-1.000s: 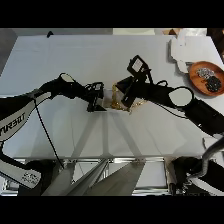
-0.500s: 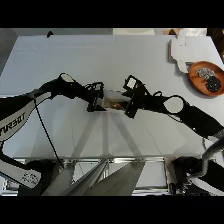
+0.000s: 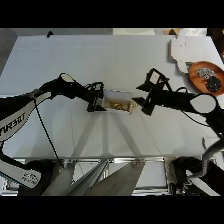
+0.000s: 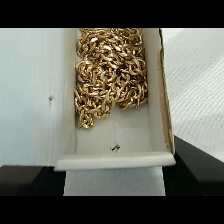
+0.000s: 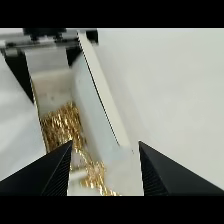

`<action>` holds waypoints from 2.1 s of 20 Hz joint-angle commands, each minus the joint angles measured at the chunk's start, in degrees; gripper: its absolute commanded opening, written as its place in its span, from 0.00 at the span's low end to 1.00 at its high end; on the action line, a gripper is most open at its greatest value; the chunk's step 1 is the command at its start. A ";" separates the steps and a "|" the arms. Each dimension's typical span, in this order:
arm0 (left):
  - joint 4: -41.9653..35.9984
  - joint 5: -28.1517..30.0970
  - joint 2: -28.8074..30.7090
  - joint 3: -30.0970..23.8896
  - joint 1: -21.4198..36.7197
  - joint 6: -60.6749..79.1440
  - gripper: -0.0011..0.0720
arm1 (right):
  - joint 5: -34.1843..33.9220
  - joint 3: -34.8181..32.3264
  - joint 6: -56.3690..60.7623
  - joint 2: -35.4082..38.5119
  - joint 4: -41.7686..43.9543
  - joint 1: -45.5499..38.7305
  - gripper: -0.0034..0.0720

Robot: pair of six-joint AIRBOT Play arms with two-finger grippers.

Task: Fold the box and place the chain.

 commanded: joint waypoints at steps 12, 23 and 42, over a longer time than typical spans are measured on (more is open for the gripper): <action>0.00 0.00 0.00 0.00 -0.02 0.02 0.47 | 0.98 -0.48 -28.76 -26.36 4.42 -8.46 0.66; 0.00 0.00 0.00 0.00 -0.02 0.02 0.47 | -10.32 -0.48 -30.95 -29.49 6.58 -4.66 0.46; 0.00 0.00 0.00 0.00 0.00 0.02 0.47 | 1.03 -0.46 5.88 -14.69 -8.87 -4.63 0.06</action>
